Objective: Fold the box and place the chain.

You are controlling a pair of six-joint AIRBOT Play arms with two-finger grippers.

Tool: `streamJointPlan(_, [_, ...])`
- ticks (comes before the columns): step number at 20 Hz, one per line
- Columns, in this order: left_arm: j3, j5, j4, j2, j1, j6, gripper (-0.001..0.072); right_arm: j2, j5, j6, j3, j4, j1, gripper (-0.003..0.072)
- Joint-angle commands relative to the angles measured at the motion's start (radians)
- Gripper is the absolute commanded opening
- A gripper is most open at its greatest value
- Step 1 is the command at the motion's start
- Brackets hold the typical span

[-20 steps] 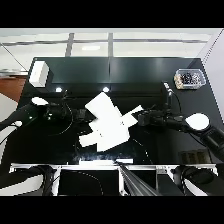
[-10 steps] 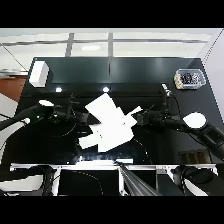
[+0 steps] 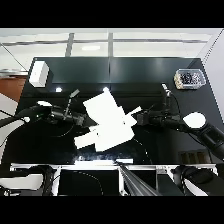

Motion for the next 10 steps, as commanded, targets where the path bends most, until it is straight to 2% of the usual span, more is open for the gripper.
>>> streamJointPlan(1, [0.0,-0.012,0.001,-0.002,0.004,0.028,0.005,-0.001,0.005,0.001,0.0,0.0,0.0,0.0038])
streamJointPlan(3, [0.0,-0.038,0.001,-0.002,0.002,0.069,0.0035,-0.001,0.006,0.001,0.0,0.0,-0.003,0.0062])
streamJointPlan(5, [0.0,-0.062,0.001,-0.002,0.002,0.078,0.0034,0.0,0.029,0.014,0.002,-0.01,-0.032,0.061])
streamJointPlan(7, [0.004,-0.063,0.008,0.001,0.002,0.079,0.0032,0.002,0.158,0.046,0.045,-0.079,-0.138,0.063])
streamJointPlan(10, [0.04,-0.025,0.053,0.042,-0.016,0.081,0.0029,0.006,0.412,0.056,0.184,-0.278,-0.374,0.0645])
